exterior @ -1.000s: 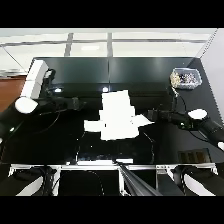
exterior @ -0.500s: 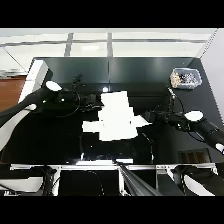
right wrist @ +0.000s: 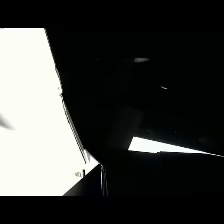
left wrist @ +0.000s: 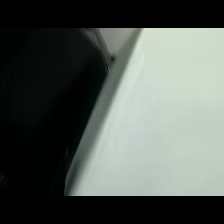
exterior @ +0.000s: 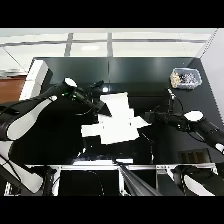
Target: Fold the box and place the chain.
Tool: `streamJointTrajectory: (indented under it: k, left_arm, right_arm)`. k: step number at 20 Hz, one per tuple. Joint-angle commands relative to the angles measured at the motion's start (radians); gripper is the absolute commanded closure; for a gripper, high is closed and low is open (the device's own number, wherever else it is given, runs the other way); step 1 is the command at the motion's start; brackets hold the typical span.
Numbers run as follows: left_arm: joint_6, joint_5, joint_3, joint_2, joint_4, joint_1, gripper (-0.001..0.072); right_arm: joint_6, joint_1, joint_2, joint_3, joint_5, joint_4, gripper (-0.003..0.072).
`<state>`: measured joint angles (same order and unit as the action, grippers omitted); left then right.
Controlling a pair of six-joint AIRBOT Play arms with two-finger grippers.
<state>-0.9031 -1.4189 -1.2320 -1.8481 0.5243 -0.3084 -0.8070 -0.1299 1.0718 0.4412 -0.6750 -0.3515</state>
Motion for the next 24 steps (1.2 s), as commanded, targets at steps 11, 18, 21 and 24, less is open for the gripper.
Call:
streamJointTrajectory:
  k: [11,18,21,24]
  left_arm:
    - [0.227,-0.079,-0.103,-0.023,0.119,-0.005,0.0687]
    - [0.376,0.185,0.101,0.276,0.117,-0.051,0.0689]
    - [0.734,0.544,0.344,0.464,0.02,-0.095,0.0684]
    - [0.964,0.573,0.356,0.432,0.003,-0.132,0.0684]
  right_arm:
    - [0.034,0.055,-0.006,0.071,-0.195,-0.127,-0.0014]
    - [0.016,0.282,-0.006,0.402,-0.631,-0.41,-0.0014]
    - [0.108,0.271,-0.005,0.393,-0.556,-0.425,-0.0014]
    - [0.271,0.226,-0.005,0.343,-0.421,-0.428,-0.0014]
